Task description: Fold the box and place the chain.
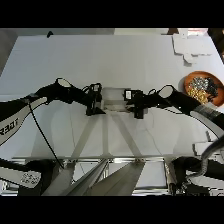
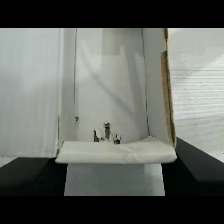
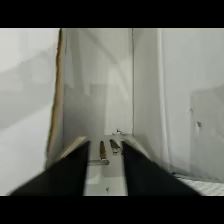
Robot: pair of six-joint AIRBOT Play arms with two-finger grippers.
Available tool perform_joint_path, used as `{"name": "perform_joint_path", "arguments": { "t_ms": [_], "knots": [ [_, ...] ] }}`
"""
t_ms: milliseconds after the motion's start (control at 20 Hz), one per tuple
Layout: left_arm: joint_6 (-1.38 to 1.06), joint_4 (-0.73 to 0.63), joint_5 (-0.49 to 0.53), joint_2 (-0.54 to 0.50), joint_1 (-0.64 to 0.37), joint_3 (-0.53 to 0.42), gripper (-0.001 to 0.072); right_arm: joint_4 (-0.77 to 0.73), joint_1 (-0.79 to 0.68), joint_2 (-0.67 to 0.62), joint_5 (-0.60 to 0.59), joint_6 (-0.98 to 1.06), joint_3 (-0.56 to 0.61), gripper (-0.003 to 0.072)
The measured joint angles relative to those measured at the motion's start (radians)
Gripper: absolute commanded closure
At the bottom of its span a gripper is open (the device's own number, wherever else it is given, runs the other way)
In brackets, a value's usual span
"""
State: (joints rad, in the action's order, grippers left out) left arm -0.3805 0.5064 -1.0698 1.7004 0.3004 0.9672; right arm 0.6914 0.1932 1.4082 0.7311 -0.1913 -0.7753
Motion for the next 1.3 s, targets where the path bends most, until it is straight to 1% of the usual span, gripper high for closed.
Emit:
{"name": "perform_joint_path", "arguments": {
  "t_ms": [100, 150, 200, 250, 300, 450, 500, 550, 600, 750, 850, 950, 1050, 1150, 1300],
  "knots": [
    [0.000, 0.000, 0.000, 0.000, 0.000, 0.000, 0.0501, -0.009, 0.002, 0.000, -0.011, 0.000, 0.000, 0.0277],
    [0.001, 0.000, 0.000, 0.000, 0.000, 0.000, 0.0502, -0.014, 0.003, 0.000, -0.017, 0.000, 0.000, 0.0293],
    [0.001, 0.000, 0.000, 0.000, 0.000, 0.000, 0.0502, -0.019, 0.003, 0.000, -0.021, 0.003, 0.000, 0.0340],
    [0.002, -0.001, 0.000, 0.000, 0.000, 0.000, 0.0502, -0.020, 0.004, 0.000, -0.026, 0.006, 0.000, 0.0464],
    [0.002, -0.001, 0.000, 0.000, 0.000, 0.000, 0.0502, -0.022, 0.004, 0.000, -0.031, 0.017, 0.000, 0.0546],
    [0.001, -0.001, 0.000, 0.000, 0.000, 0.000, 0.0502, 0.041, 0.004, -0.026, -0.030, 0.106, 0.000, 0.0597],
    [0.001, -0.001, 0.000, 0.000, 0.000, 0.000, 0.0502, 0.081, 0.003, -0.049, -0.022, 0.160, 0.000, 0.0613],
    [0.001, -0.001, 0.000, 0.000, 0.000, 0.000, 0.0502, 0.122, 0.000, -0.076, -0.010, 0.217, 0.000, 0.0656],
    [0.001, -0.001, 0.000, 0.000, 0.000, 0.000, 0.0502, 0.163, -0.006, -0.112, 0.008, 0.282, 0.000, 0.0673],
    [0.000, -0.001, 0.000, 0.000, 0.000, 0.000, 0.0502, 0.259, -0.052, -0.236, 0.078, 0.462, 0.000, 0.0672],
    [0.000, -0.001, 0.000, 0.000, 0.000, 0.000, 0.0502, 0.302, -0.109, -0.317, 0.140, 0.588, 0.000, 0.0672],
    [0.000, -0.001, 0.000, 0.000, 0.000, 0.000, 0.0501, 0.327, -0.187, -0.370, 0.206, 0.715, 0.000, 0.0673],
    [0.000, -0.001, 0.000, 0.000, 0.000, 0.000, 0.0501, 0.341, -0.272, -0.388, 0.263, 0.863, 0.003, 0.0674],
    [0.000, -0.001, 0.000, 0.000, 0.000, 0.000, 0.0502, 0.349, -0.346, -0.379, 0.311, 1.012, 0.010, 0.0677],
    [0.000, -0.001, 0.000, 0.000, 0.000, 0.000, 0.0502, 0.350, -0.403, -0.326, 0.346, 1.130, 0.028, 0.0678]
  ]
}}
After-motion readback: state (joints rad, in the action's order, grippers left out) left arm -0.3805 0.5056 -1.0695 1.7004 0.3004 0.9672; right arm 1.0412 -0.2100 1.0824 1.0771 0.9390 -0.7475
